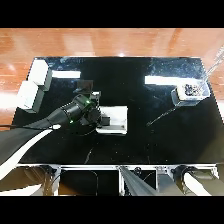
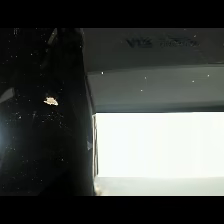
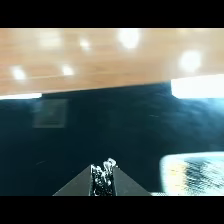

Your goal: Fold the box and place the chain.

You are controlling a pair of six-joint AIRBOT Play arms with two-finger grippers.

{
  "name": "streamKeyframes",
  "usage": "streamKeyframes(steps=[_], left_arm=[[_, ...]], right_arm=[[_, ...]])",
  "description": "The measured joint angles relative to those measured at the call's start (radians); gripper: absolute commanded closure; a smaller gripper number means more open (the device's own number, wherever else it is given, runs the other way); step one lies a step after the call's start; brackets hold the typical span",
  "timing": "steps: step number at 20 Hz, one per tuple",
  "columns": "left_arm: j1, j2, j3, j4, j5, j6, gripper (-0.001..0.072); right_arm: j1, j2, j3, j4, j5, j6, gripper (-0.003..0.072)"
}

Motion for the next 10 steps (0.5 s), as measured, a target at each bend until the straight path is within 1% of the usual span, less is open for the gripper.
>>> streamKeyframes(steps=[4,10], left_arm=[[0.0,0.0,0.0,0.0,-0.005,0.005,0.069],[0.0,0.0,0.0,0.002,-0.008,0.007,0.069]], right_arm=[[0.185,0.047,0.0,0.006,0.008,-0.003,0.0649],[0.421,0.064,0.0,0.037,-0.035,-0.003,0.0649]])
